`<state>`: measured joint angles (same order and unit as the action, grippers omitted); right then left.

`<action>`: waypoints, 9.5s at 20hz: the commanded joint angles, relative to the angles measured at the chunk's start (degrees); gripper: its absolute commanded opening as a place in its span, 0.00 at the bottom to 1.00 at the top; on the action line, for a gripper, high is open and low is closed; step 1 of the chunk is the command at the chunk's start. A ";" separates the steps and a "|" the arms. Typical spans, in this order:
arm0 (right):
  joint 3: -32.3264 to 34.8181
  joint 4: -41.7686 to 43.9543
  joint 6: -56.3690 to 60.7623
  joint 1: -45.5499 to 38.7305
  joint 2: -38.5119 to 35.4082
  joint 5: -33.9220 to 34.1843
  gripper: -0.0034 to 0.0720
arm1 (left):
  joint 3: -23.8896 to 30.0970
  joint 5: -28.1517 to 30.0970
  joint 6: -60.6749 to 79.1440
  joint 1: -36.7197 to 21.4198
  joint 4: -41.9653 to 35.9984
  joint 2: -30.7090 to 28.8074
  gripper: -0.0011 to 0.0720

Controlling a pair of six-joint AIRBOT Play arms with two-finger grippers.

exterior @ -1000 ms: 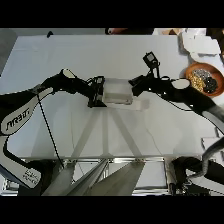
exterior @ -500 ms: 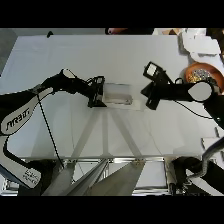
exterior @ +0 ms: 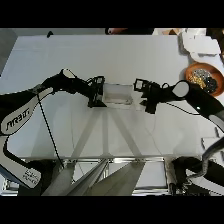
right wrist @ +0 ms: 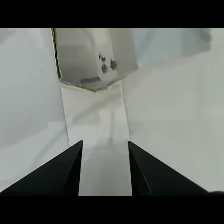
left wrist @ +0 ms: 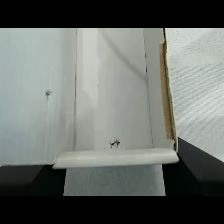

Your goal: Fold the box and place the chain.

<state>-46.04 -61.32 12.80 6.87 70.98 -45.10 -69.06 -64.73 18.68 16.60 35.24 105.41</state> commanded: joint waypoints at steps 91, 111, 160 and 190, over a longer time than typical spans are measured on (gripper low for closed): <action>2.54 33.29 49.70 -9.09 9.35 -8.26 0.06 | 0.00 -0.02 0.02 -0.07 0.00 0.04 0.37; 2.49 29.64 51.95 -0.02 6.64 2.36 0.44 | 0.02 -0.02 0.02 -0.07 0.00 0.04 0.37; 2.47 1.18 79.30 13.42 5.22 22.97 0.59 | 0.02 -0.02 0.02 -0.07 0.00 0.04 0.37; -16.76 -33.64 109.15 19.26 17.46 -3.65 0.69 | 0.02 -0.17 0.02 -0.07 0.00 0.04 0.37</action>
<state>-60.31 -91.94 117.30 24.86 85.49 -45.36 -69.06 -64.79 18.68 16.56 35.20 105.45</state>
